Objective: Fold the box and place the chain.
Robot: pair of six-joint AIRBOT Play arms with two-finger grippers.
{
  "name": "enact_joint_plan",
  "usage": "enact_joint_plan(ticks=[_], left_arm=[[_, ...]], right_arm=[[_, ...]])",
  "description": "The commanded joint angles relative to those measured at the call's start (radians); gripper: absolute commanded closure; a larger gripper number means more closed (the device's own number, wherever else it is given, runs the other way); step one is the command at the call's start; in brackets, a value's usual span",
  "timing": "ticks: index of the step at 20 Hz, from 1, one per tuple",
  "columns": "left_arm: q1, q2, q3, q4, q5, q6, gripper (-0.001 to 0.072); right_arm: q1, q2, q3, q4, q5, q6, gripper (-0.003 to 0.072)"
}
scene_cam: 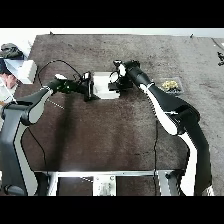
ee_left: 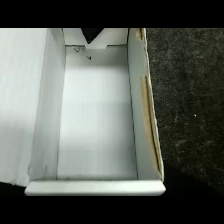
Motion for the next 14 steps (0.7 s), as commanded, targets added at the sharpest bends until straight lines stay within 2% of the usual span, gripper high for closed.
enact_joint_plan(ticks=[1, 3, 4, 5, 6, 11, 12, 13, 14], left_arm=[[0.000, 0.000, 0.000, 0.002, 0.001, 0.003, 0.0364], [0.000, 0.000, 0.000, 0.002, 0.001, 0.003, 0.0364], [0.000, 0.000, 0.000, 0.002, 0.001, 0.003, 0.0364], [0.000, 0.000, 0.000, 0.002, 0.001, 0.003, 0.0364], [0.000, 0.000, 0.000, 0.002, 0.001, 0.003, 0.0364], [0.000, 0.000, 0.000, 0.002, 0.001, 0.003, 0.0364], [0.000, 0.000, 0.000, 0.002, 0.001, 0.003, 0.0364], [0.000, 0.000, 0.000, 0.002, 0.001, 0.003, 0.0364], [0.000, 0.000, 0.000, 0.002, 0.001, 0.003, 0.0364]], right_arm=[[0.002, 0.000, 0.001, -0.003, -0.008, 0.004, 0.0699], [0.002, 0.000, 0.001, -0.006, -0.008, 0.006, 0.0699], [0.002, 0.000, 0.001, -0.006, -0.009, 0.009, 0.0664], [0.002, 0.000, 0.001, -0.005, -0.008, 0.013, 0.0534], [0.002, 0.000, 0.001, -0.006, -0.007, 0.013, 0.0447], [0.002, 0.016, 0.001, -0.006, 0.020, 0.008, 0.0445], [0.002, 0.023, 0.001, -0.006, 0.033, 0.004, 0.0377], [0.002, 0.029, 0.001, -0.006, 0.043, -0.007, 0.0187], [0.002, 0.034, 0.001, -0.007, 0.054, -0.017, 0.0167]])
